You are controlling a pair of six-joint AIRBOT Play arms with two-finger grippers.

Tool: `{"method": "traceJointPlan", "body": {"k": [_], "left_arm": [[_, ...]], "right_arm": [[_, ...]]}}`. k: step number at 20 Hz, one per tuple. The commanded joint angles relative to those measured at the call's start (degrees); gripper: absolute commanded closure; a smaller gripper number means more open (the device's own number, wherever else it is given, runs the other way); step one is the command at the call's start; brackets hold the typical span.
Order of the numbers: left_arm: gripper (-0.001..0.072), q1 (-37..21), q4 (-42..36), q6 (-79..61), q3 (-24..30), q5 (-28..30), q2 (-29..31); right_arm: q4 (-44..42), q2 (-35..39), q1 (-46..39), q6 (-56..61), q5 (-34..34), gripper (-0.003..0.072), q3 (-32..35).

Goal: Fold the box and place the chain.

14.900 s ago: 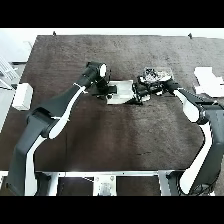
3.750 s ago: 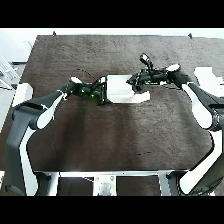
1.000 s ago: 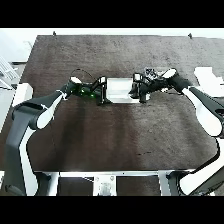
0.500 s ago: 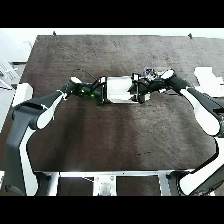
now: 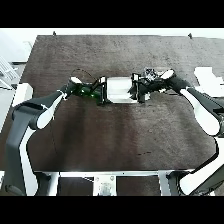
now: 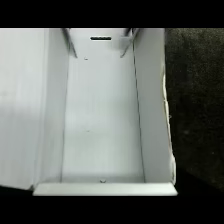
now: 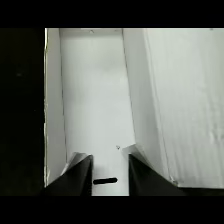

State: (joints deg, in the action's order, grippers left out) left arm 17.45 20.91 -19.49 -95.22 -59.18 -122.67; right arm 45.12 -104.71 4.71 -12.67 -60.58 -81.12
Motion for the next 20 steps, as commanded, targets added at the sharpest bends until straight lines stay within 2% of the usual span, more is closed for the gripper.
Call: {"method": "traceJointPlan", "body": {"k": [1, 3, 4, 5, 6, 11, 15, 20], "left_arm": [[0.0359, 0.0, 0.04, -0.07, -0.04, 0.0, 0.0], [0.0359, 0.0, 0.04, -0.07, -0.04, 0.0, 0.0], [0.0359, 0.0, 0.04, -0.07, -0.04, 0.0, 0.0], [0.0359, 0.0, 0.04, -0.07, -0.04, 0.02, 0.0], [0.036, 0.0, 0.04, -0.07, -0.04, 0.0, 0.0], [0.0359, 0.0, 0.04, -0.07, -0.04, 0.02, 0.0], [0.0359, 0.0, 0.04, -0.07, -0.04, 0.0, 0.0], [0.0359, 0.0, 0.04, -0.04, -0.04, 0.0, 0.0]], "right_arm": [[5.84, 0.48, -0.02, 1.57, -1.62, 0.0449, 0.02], [10.69, 0.96, -0.22, 5.55, -2.58, 0.0504, 0.02], [11.41, 1.33, -0.61, 6.71, -3.63, 0.056, 0.02], [11.32, 1.84, -1.14, 7.45, -4.28, 0.0578, 0.02], [11.52, 2.49, -1.73, 7.76, -4.81, 0.0676, 0.02], [10.36, 8.46, -4.15, 14.82, -5.68, 0.0679, 0.02], [9.7, 13.2, -9.57, 30.45, -5.31, 0.0679, 0.0], [3.45, 12.04, -19.17, 48.96, -4.83, 0.0679, 0.66]]}}
